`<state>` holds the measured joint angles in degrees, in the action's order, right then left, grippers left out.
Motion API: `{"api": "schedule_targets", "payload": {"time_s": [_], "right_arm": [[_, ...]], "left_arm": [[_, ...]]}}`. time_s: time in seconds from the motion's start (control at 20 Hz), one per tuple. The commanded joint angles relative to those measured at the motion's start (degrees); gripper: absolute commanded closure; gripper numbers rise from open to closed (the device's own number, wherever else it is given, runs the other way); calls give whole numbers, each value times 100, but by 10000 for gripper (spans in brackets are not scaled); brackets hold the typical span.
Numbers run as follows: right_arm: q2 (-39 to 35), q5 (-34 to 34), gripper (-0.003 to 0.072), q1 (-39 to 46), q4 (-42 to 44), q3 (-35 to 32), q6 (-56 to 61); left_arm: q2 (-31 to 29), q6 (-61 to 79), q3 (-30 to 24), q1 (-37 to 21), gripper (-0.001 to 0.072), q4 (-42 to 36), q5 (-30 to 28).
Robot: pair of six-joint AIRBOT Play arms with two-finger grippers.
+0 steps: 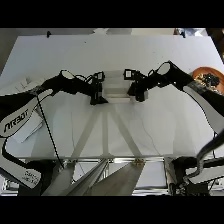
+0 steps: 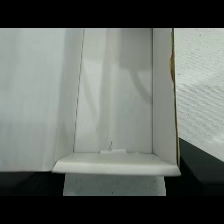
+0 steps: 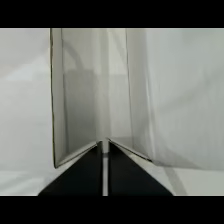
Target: Fold the box and place the chain.
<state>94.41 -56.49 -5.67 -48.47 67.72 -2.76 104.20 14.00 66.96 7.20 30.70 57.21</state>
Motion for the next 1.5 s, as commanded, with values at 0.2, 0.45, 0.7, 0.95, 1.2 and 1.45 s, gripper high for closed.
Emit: {"api": "schedule_targets", "payload": {"time_s": [0.2, 0.45, 0.7, 0.95, 1.2, 1.45], "right_arm": [[-463, 44, 675, 221, -162, -2, 1696], [-1294, 52, 676, 887, -739, -2, 3364], [-1274, -442, 676, 1746, -1574, -208, 5016], [-627, -479, 677, 1709, -1115, -507, 5243], [92, -431, 677, 1274, -195, -507, 5182], [179, -680, 676, 1097, 1012, -505, 4706]], "left_arm": [[2, 2, -2, 2, 433, -2, 2], [2, 2, -2, 2, 433, -2, 2], [2, 2, -2, 2, 433, 0, 2], [2, 2, -2, 2, 433, -2, 2], [2, 2, -2, 2, 433, 0, 2], [2, 2, -2, 2, 433, 0, 2]]}}
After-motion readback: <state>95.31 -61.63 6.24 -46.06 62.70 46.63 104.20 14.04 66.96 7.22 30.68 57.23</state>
